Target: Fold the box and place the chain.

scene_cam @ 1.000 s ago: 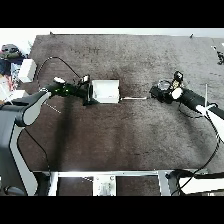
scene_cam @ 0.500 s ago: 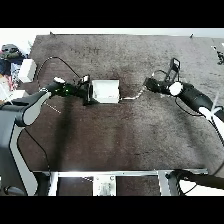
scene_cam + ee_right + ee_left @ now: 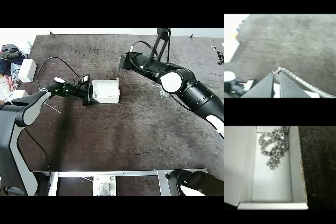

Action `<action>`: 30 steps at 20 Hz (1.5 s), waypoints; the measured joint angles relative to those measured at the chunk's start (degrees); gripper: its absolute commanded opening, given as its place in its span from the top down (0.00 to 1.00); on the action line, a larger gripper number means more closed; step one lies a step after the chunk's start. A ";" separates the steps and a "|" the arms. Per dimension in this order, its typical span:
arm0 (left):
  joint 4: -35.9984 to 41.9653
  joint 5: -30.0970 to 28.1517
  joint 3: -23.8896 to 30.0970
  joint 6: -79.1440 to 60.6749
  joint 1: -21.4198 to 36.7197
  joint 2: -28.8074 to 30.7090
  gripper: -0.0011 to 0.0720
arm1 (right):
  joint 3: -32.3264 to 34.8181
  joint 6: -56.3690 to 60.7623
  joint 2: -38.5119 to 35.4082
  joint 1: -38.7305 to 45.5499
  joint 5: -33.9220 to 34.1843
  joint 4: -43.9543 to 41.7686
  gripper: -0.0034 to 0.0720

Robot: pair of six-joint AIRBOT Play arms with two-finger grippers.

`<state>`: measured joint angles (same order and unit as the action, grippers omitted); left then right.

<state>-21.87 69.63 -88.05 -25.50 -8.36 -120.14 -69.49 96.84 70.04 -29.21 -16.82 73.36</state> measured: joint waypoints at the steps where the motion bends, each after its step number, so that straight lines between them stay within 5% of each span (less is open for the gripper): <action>1: 0.02 0.00 0.00 -0.02 0.00 0.00 0.67 | -0.42 -0.17 -0.07 -1.01 0.22 0.17 0.93; 9: 0.00 0.00 0.00 0.00 0.00 0.00 0.67 | -1.46 -0.68 4.96 -4.66 -2.05 0.44 0.93; 10: 0.02 0.00 0.00 0.00 0.00 0.00 0.67 | -1.46 -0.70 6.34 -4.66 -2.99 0.61 0.88; 11: 0.00 0.00 0.00 0.00 0.00 0.02 0.67 | -1.46 -0.68 7.56 -4.66 -3.91 0.63 0.67; 12: 0.02 0.00 0.00 0.00 0.00 0.00 0.67 | -1.46 -0.68 8.79 -4.68 -4.81 1.05 0.58; 21: 0.00 0.00 0.00 0.00 0.00 0.00 0.67 | 3.34 0.15 9.16 7.21 -15.54 8.28 0.58; 23: 0.00 0.00 0.00 -0.02 0.00 0.00 0.67 | 7.17 2.29 8.09 12.79 -16.44 8.79 0.32; 25: 0.02 0.00 0.00 0.00 0.00 0.00 0.67 | 11.15 4.90 7.67 18.84 -17.07 9.14 0.33; 27: 0.02 0.00 0.00 0.00 0.00 0.02 0.67 | 13.66 6.47 8.02 23.37 -16.24 8.90 0.45; 30: 0.00 0.00 0.00 -0.02 0.00 0.00 0.67 | 15.28 7.65 10.03 27.08 -12.39 7.02 0.45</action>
<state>-21.87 69.63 -88.05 -25.52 -8.36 -120.14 -54.22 104.49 80.07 -2.13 -29.21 80.38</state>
